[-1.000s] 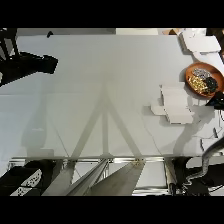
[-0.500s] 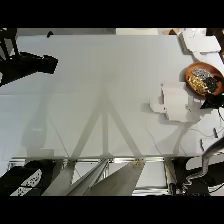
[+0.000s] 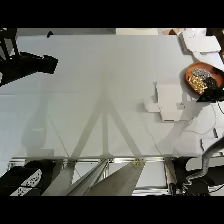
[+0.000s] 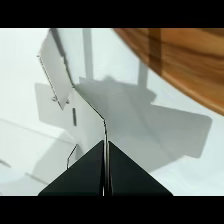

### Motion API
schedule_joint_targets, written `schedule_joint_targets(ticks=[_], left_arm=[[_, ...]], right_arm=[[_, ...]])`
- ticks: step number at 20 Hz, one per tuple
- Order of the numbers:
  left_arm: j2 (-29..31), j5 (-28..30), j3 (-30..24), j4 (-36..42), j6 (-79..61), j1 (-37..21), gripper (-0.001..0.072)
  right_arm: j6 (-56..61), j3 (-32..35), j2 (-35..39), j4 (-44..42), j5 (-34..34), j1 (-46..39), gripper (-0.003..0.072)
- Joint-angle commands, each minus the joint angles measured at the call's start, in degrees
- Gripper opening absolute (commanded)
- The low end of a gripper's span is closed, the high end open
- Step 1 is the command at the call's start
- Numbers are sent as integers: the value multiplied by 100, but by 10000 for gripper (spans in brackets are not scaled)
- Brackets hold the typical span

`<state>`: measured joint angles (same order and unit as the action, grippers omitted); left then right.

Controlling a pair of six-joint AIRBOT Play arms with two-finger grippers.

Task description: Fold the box and place the chain.

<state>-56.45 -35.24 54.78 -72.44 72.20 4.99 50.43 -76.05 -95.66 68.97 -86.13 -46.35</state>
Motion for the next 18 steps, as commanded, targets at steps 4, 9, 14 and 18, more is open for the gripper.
schedule_joint_targets(ticks=[4,9,14,18], left_arm=[[-4,2,7,0,0,4,699],[-4,0,7,0,-2,4,699],[-4,2,7,0,-2,4,699],[-2,2,7,0,-2,4,699]], right_arm=[[-452,1808,1840,-1058,1399,595,6],[-586,2918,3169,-2229,1790,1355,7],[-769,3447,3543,-2992,2669,2730,6],[-1051,4271,3550,-3613,4791,4146,6]])
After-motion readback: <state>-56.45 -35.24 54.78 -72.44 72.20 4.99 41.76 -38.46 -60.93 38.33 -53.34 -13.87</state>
